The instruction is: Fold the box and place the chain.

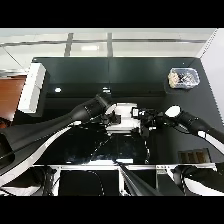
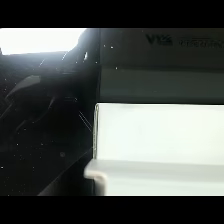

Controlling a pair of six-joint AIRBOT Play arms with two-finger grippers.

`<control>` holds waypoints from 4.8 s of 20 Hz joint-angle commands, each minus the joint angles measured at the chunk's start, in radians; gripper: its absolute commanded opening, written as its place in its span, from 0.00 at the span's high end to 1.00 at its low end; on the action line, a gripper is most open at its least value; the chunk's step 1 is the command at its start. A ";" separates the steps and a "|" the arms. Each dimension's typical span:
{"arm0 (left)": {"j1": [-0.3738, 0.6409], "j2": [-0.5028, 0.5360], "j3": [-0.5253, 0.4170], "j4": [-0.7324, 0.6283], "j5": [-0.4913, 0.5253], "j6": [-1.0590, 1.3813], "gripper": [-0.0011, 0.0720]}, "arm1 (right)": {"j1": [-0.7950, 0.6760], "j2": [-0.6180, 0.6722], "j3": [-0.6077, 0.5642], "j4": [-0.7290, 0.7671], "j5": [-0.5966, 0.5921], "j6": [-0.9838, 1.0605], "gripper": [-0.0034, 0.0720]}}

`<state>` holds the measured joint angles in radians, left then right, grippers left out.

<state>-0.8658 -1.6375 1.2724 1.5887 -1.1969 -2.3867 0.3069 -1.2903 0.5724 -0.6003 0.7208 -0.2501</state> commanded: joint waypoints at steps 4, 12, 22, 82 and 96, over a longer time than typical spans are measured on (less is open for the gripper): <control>0.000 0.000 0.001 0.000 0.004 0.000 0.95 | 0.001 -0.001 0.000 0.000 0.001 0.000 0.72; 0.000 0.000 0.001 0.000 0.003 0.000 0.95 | 0.001 -0.001 0.000 0.002 -0.013 -0.001 0.72; 0.001 0.000 0.001 0.000 0.008 0.000 0.95 | -0.003 0.020 0.001 -0.001 0.002 0.117 0.14; 0.001 0.000 0.001 0.000 0.010 0.000 0.95 | -0.159 0.287 0.076 -0.241 0.233 0.996 0.93; 0.001 0.000 0.001 0.000 0.010 0.000 0.95 | -0.641 0.113 -0.115 0.050 0.387 1.248 0.93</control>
<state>-0.8654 -1.6375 1.2724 1.5879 -1.1858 -2.3871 -0.3157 -1.0618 0.4812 -0.8059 0.9730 1.1484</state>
